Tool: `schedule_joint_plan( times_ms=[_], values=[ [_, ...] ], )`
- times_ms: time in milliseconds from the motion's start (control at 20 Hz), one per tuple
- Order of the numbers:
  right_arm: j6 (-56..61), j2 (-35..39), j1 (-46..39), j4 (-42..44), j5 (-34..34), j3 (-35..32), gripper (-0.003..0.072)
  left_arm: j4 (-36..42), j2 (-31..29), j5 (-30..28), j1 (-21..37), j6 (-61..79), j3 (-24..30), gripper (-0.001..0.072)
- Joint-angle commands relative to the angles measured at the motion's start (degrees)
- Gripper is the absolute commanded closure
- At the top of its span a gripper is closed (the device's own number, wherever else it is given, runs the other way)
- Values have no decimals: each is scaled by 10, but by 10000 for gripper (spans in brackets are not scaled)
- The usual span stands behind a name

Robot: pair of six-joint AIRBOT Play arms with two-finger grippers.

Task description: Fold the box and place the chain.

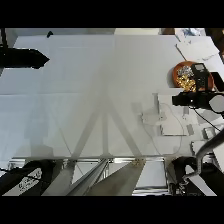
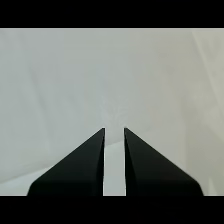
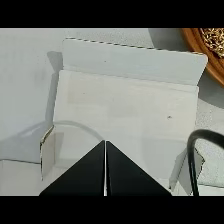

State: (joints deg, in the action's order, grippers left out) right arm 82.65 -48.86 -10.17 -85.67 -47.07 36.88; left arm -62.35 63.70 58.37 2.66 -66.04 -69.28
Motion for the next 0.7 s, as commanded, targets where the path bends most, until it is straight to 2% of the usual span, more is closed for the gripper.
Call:
schedule_joint_plan(
  times_ms=[0, 50, 100, 400, 550, 650],
  values=[
    [0, 0, 0, -3, -1, 0, 612, 0, 1, 0, 0, 0, 0, 573],
    [0, 0, 0, -12, -5, 0, 499, 0, 1, 2, 0, 0, 0, 573],
    [0, 0, 0, -20, -12, 0, 461, 0, 0, 1, 0, 0, 0, 573],
    [3, 0, 0, -132, -107, 32, 456, 0, 0, 2, 0, 0, 0, 573],
    [60, 0, 0, -226, -123, 49, 406, 0, 0, 1, 0, 0, 0, 573],
    [60, -1, -2, -285, -143, 49, 405, 0, 0, 2, 0, 0, 0, 573]
  ],
)
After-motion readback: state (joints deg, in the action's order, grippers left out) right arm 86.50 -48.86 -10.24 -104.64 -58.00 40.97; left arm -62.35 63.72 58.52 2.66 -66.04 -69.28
